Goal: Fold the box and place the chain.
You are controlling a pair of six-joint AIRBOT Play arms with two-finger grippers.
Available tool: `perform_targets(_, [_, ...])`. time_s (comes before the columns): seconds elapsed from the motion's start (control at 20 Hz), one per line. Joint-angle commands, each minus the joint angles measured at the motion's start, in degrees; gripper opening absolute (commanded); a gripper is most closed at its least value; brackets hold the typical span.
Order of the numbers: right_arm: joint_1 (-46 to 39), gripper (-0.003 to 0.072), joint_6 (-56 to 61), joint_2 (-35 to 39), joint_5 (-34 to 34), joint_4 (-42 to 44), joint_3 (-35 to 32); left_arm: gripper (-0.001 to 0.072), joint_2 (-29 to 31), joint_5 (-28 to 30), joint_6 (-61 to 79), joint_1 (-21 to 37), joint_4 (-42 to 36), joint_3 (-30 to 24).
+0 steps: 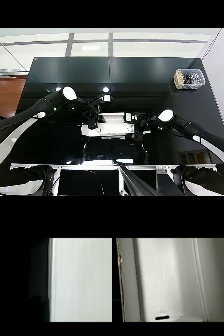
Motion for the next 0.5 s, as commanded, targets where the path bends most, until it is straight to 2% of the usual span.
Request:
perform_targets(0.0, [0.79, 0.067, 0.02, 0.02, 0.24, -1.38, 0.02, 0.0025, 0.02, 0.13, 0.07, -0.02, 0.0, 0.04])
perform_targets(0.1, [0.9, 0.0669, 0.07, 0.02, 0.11, -1.81, 0.0, 0.0025, 0.02, 0.44, 0.07, -0.02, 0.0, 0.04])
perform_targets(0.2, [0.9, 0.0485, 0.09, 0.02, 0.11, -1.79, 0.0, 0.0025, 0.02, 0.39, 0.07, -0.02, -0.02, 0.04])
perform_targets(0.45, [0.87, 0.049, 0.09, 0.02, 0.09, -1.79, 0.0, 0.003, 0.02, -0.42, 0.04, -0.02, 0.0, 0.04])
